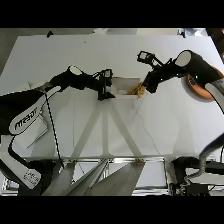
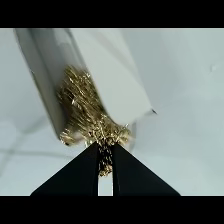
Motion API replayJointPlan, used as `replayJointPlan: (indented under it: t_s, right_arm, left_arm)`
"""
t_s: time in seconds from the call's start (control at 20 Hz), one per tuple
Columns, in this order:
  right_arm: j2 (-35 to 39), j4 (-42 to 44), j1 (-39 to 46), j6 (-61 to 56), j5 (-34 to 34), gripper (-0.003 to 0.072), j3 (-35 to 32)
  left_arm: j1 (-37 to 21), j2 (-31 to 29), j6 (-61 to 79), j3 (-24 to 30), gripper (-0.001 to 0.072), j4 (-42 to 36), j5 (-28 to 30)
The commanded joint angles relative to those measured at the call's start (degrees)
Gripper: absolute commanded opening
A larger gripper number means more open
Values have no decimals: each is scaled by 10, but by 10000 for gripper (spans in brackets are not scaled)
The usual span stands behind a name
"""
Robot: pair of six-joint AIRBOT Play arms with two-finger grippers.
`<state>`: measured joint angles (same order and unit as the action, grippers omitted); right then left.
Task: Fold the box and place the chain.
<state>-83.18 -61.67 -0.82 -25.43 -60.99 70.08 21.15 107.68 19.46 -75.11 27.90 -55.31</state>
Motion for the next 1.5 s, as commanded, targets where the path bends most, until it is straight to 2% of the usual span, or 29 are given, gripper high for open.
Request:
replayJointPlan:
  t_s: [0.0,0.15,0.4,0.55,0.7,0.85,0.9,1.0,1.15,1.25,1.3,1.45]
  right_arm:
    - [30,64,-18,-7,-36,6,1]
    - [30,84,-47,-7,-12,6,1]
    - [29,83,-94,-7,113,6,1]
    - [21,81,-109,-7,154,4,1]
    - [-5,63,-109,-18,136,5,1]
    - [-27,9,-113,-31,80,9,1]
    - [-27,-6,-115,-31,66,31,1]
    - [-25,-8,-115,-33,56,123,1]
    - [1,-14,-121,-59,32,128,1]
    - [26,-13,-116,-80,29,312,4]
    - [30,-13,-106,-98,27,337,14]
    - [29,-8,-70,-138,53,335,54]
  left_arm:
    - [0,0,0,0,421,0,0]
    - [0,0,0,0,421,0,0]
    - [0,0,0,0,421,0,0]
    - [0,0,0,0,421,0,0]
    - [0,0,0,0,421,0,0]
    - [0,0,0,0,421,0,0]
    - [0,0,0,0,421,0,0]
    - [0,0,0,0,421,0,0]
    - [0,0,0,0,421,0,0]
    - [0,0,0,0,421,0,0]
    - [0,0,0,0,421,0,0]
    - [0,0,0,0,421,0,0]
